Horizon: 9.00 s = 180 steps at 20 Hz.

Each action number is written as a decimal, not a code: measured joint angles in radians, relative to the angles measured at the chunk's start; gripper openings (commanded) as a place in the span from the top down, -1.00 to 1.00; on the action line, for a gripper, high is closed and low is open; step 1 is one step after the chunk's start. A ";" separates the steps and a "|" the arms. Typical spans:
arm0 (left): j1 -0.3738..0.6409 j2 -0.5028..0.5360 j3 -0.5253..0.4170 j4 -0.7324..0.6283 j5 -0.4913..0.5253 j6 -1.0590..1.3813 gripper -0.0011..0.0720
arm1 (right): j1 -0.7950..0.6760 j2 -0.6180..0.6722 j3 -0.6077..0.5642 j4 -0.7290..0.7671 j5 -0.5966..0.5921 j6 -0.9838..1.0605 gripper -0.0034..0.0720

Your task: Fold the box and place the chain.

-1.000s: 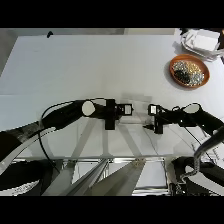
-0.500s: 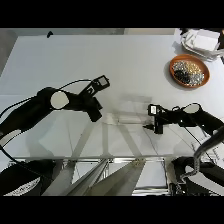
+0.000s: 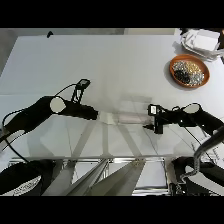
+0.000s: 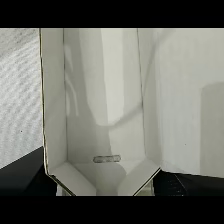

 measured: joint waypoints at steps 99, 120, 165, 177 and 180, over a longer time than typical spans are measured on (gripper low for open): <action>-0.419 -0.592 0.837 0.383 -0.540 -0.890 0.29 | 0.000 0.000 0.000 0.000 -0.001 0.000 0.05; -0.438 -0.634 0.837 0.409 -0.542 -0.893 0.92 | 0.000 0.000 0.000 0.000 0.000 0.000 0.05; -0.193 -0.264 0.266 -0.137 0.005 1.313 -0.98 | 0.000 0.000 0.000 0.000 -0.001 0.000 0.05; -0.173 -0.309 0.250 -0.264 -0.067 1.463 -0.98 | 0.000 0.000 0.000 0.000 -0.001 0.000 0.05; -0.175 -0.322 0.250 -0.306 -0.067 1.489 -0.98 | 0.000 0.000 0.000 0.000 -0.001 0.000 0.05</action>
